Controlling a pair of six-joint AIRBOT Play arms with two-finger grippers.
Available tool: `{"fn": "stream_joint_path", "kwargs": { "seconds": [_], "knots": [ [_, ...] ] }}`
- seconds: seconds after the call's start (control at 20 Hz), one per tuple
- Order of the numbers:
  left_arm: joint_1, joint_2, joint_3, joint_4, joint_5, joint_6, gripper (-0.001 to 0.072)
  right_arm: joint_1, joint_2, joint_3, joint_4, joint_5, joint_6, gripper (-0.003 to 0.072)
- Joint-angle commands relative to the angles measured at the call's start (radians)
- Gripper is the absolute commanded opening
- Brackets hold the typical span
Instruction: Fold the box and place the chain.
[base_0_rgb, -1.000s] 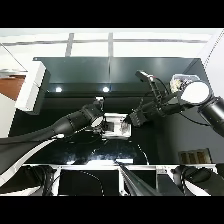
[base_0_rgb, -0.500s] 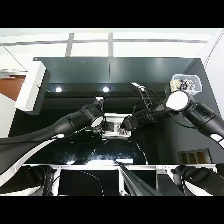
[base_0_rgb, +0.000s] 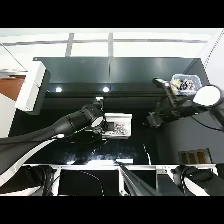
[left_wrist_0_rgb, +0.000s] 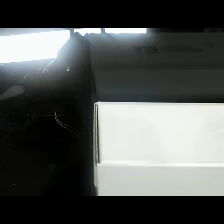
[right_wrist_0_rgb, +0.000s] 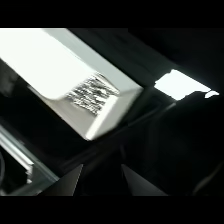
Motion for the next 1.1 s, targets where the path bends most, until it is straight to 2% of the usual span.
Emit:
{"fn": "stream_joint_path", "kwargs": {
  "seconds": [0.0,0.05,0.1,0.3,0.5,0.55,0.65,0.75,0.85,1.0,1.05],
  "knots": [
    [0.002,0.001,0.021,0.0,-0.024,-0.009,0.0253,-0.106,0.061,-0.007,-0.08,0.057,-0.01,0.0306],
    [0.001,0.003,0.042,0.0,-0.06,0.01,0.0427,-0.113,0.062,-0.007,-0.076,0.056,-0.01,0.0306],
    [0.001,0.007,0.067,0.002,-0.093,0.058,0.0463,-0.113,0.062,-0.007,-0.073,0.05,-0.011,0.0306],
    [0.001,0.08,0.142,0.004,-0.202,0.283,0.0461,-0.113,0.062,-0.007,-0.069,0.01,-0.01,0.0305],
    [0.052,0.225,0.144,-0.002,-0.473,0.719,0.0461,-0.113,0.061,-0.007,-0.073,0.001,-0.01,0.0305],
    [0.087,0.27,0.127,-0.01,-0.491,0.797,0.0461,-0.113,0.061,-0.007,-0.073,-0.002,-0.01,0.0305],
    [0.191,0.378,0.066,-0.092,-0.458,0.936,0.0461,-0.113,0.061,-0.007,-0.072,-0.014,-0.008,0.0305],
    [0.338,0.471,-0.032,-0.2,-0.441,1.096,0.046,-0.113,0.061,-0.007,-0.073,-0.015,-0.009,0.0305],
    [0.515,0.516,-0.149,-0.298,-0.401,1.201,0.0461,-0.113,0.062,-0.007,-0.073,-0.019,-0.009,0.0305],
    [0.732,0.498,-0.315,-0.666,-0.307,1.537,0.0466,-0.113,0.061,-0.007,-0.072,-0.04,-0.009,0.0305],
    [0.758,0.488,-0.363,-0.726,-0.259,1.661,0.0627,-0.113,0.061,-0.007,-0.073,-0.041,-0.009,0.0305]
  ]
}}
